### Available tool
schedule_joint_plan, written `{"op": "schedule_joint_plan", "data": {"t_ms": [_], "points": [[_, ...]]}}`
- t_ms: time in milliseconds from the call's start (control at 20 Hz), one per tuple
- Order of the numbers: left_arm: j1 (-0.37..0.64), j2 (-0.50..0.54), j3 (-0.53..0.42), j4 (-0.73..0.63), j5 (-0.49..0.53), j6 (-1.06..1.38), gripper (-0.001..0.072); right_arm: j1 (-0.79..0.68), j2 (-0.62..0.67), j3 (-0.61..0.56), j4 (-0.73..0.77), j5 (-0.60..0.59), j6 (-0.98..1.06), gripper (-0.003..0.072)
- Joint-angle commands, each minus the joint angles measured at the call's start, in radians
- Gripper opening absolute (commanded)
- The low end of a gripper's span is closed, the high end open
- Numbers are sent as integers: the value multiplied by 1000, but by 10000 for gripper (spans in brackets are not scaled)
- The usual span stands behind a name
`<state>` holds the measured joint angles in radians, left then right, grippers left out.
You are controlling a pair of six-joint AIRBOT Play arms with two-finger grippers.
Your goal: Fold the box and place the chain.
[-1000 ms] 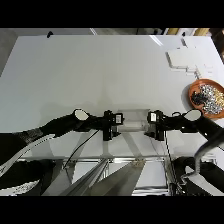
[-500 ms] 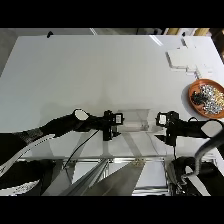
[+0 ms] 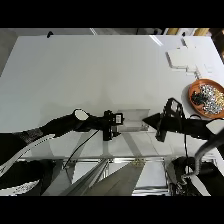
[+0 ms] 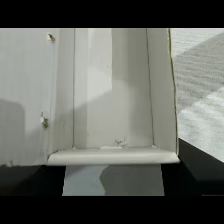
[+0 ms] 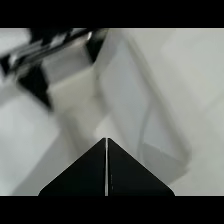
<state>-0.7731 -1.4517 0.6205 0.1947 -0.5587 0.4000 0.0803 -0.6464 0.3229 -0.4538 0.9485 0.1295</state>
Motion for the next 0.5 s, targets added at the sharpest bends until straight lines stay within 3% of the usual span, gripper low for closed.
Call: {"op": "schedule_joint_plan", "data": {"t_ms": [0, 200, 350, 450], "points": [[0, 1, 0, 0, 0, 0, 204, 0, -161, 1, 241, -241, -34, 17], [0, 1, 0, 0, 0, 0, 204, 0, -359, 1, 171, -312, -34, 17], [0, 1, 0, 0, 0, 0, 204, 0, -391, 4, 139, -325, -33, 17], [0, 1, 0, 0, 0, 0, 204, 0, -377, 37, 109, -268, -9, 17]]}}
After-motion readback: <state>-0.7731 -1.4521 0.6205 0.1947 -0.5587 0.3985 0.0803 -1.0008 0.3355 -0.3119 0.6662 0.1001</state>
